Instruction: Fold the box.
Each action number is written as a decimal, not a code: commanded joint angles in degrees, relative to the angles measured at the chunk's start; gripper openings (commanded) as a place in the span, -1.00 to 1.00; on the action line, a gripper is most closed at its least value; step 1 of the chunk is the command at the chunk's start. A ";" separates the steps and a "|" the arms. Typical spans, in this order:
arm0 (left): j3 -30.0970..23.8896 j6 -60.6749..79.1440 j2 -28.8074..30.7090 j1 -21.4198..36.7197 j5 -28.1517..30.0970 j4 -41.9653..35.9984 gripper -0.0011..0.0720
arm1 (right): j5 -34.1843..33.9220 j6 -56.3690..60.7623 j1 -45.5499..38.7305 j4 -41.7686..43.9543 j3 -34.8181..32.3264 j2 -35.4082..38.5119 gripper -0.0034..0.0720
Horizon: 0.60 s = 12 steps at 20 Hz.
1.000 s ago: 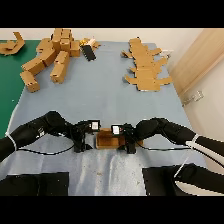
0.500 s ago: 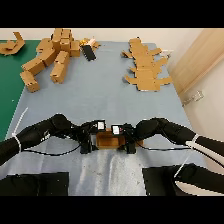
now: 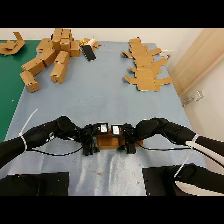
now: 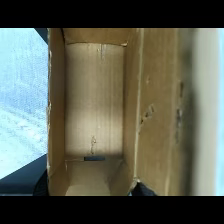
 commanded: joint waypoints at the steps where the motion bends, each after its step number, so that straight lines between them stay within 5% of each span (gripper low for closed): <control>1: -0.02 0.00 -0.24 -0.17 0.72 -0.02 0.76 | 0.04 0.07 0.02 0.00 0.04 -0.02 0.41; 2: -0.02 0.00 -0.24 -0.17 0.68 0.00 0.26 | 0.04 0.04 0.02 0.00 0.04 -0.02 0.41; 3: -0.02 0.00 -0.24 -0.17 0.57 0.00 0.00 | 0.04 0.04 0.02 0.00 0.04 -0.02 0.41; 12: -0.02 0.00 -0.24 -0.17 0.59 0.02 -0.01 | 0.02 0.04 0.02 0.00 0.04 -0.02 0.41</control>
